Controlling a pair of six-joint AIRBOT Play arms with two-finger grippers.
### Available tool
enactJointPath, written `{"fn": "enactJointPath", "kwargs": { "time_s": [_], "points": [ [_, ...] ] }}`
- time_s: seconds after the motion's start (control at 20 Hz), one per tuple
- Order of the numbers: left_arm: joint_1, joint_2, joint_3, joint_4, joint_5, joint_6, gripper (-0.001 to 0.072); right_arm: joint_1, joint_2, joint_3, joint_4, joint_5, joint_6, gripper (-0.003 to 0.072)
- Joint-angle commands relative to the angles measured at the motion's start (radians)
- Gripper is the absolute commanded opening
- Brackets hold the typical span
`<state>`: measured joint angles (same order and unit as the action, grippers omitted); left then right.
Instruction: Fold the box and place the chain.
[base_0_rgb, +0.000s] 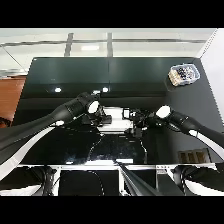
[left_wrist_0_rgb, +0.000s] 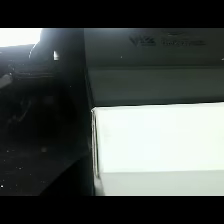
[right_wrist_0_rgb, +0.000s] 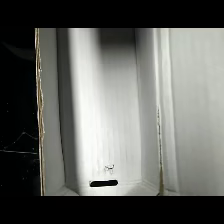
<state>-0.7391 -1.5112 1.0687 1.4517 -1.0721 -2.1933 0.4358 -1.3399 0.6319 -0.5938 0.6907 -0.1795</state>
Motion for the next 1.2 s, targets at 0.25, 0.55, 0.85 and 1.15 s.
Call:
{"fn": "enactJointPath", "kwargs": {
  "time_s": [0.25,0.55,0.85,1.15],
  "points": [
    [-0.003,0.0,0.001,0.006,0.011,0.008,0.0029,0.001,-0.001,0.0,0.001,0.0,0.0,0.0143],
    [-0.002,0.002,0.001,0.014,0.012,0.017,0.0029,0.0,0.049,0.0,-0.01,-0.001,0.042,0.0616],
    [-0.003,0.008,0.002,0.068,-0.029,0.012,0.0029,0.0,0.16,-0.001,-0.156,0.012,0.084,0.0606],
    [-0.003,0.008,0.002,0.069,-0.027,0.013,0.003,0.0,0.15,-0.004,-0.18,0.043,0.094,0.0605]
  ]
}}
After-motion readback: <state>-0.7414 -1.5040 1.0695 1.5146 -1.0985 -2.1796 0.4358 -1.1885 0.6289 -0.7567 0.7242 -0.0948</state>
